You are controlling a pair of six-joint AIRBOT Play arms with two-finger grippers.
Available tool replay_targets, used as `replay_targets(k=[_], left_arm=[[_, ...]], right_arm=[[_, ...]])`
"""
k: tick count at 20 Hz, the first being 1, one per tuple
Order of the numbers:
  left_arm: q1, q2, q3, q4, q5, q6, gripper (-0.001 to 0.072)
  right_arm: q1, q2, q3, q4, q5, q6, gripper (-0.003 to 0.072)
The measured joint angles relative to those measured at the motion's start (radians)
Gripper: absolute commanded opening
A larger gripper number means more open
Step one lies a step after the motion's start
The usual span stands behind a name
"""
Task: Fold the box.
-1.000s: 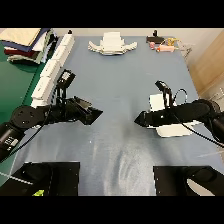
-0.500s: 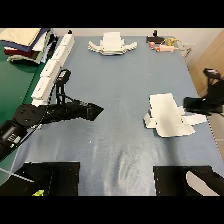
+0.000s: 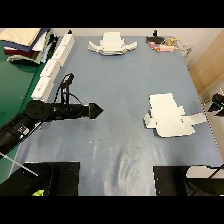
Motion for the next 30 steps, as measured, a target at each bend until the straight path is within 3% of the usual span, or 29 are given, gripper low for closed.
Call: replay_targets(k=[9,11,14,19,24,27,30], left_arm=[[0.002,-0.006,0.0,-0.002,-0.015,-0.037,0.0699],[0.002,-0.006,0.0,-0.007,-0.018,-0.048,0.0698],[0.002,-0.006,0.0,-0.016,-0.032,-0.052,0.0699],[0.002,-0.006,0.0,-0.021,-0.046,-0.055,0.0699],[0.002,-0.006,0.0,-0.028,-0.049,-0.06,0.0699],[0.004,-0.006,0.0,-0.03,-0.054,-0.066,0.0699],[0.045,-0.006,0.001,-0.028,-0.096,-0.067,0.0698]], right_arm=[[-0.049,-0.223,0.074,0.15,-0.085,-0.232,0.0378],[-0.051,-0.241,0.081,0.18,-0.109,-0.252,0.0286],[-0.05,-0.253,0.087,0.252,-0.153,-0.286,0.0012],[-0.002,-0.257,0.089,0.349,-0.188,-0.296,0.0006],[0.149,-0.244,0.089,0.427,-0.197,-0.286,0.0006],[0.263,-0.205,0.063,0.444,-0.141,-0.243,0.0004],[0.371,-0.114,-0.036,0.454,-0.057,-0.183,0.0004]])
